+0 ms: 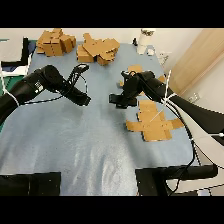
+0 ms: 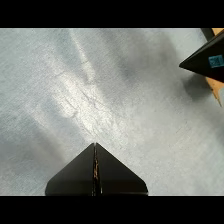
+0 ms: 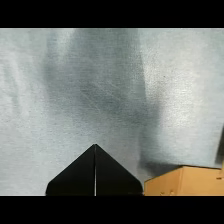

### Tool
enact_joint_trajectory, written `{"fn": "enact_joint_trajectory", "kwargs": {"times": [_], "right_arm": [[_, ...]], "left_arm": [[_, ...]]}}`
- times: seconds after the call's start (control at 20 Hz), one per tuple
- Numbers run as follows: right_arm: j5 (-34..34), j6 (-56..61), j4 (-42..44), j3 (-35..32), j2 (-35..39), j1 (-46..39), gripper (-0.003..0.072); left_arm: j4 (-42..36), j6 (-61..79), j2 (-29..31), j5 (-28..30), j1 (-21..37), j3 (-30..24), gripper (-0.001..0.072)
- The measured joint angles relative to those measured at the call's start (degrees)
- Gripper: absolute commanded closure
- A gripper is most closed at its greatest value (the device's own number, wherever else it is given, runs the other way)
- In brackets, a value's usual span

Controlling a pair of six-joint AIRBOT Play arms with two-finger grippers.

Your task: Fold the box.

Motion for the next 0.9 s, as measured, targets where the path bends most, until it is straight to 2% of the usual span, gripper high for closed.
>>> {"fn": "enact_joint_trajectory", "kwargs": {"times": [0.6,0.65,0.7,0.75,0.9], "right_arm": [[6.32,0.02,-0.68,0.02,-0.52,0.0,0.068],[6.47,0.02,-1.07,0.37,-0.52,-0.13,0.0658],[5.9,-0.07,-1.99,1.05,-0.52,-0.7,0.0431],[4.31,-0.48,-4.13,2.19,-0.42,-1.66,0.024],[-6.56,-1.16,-14.34,6.01,-0.11,-7.72,0.0224]], "left_arm": [[-0.02,0.02,0.0,-0.02,-0.02,0.0,0.0699],[-0.02,0.02,0.0,-0.02,0.0,0.0,0.0699],[-0.02,0.02,0.0,-0.02,0.0,0.0,0.0699],[-0.02,0.02,0.0,0.0,0.0,0.0,0.0699],[-0.02,0.02,0.0,0.0,0.0,0.0,0.0699]]}}
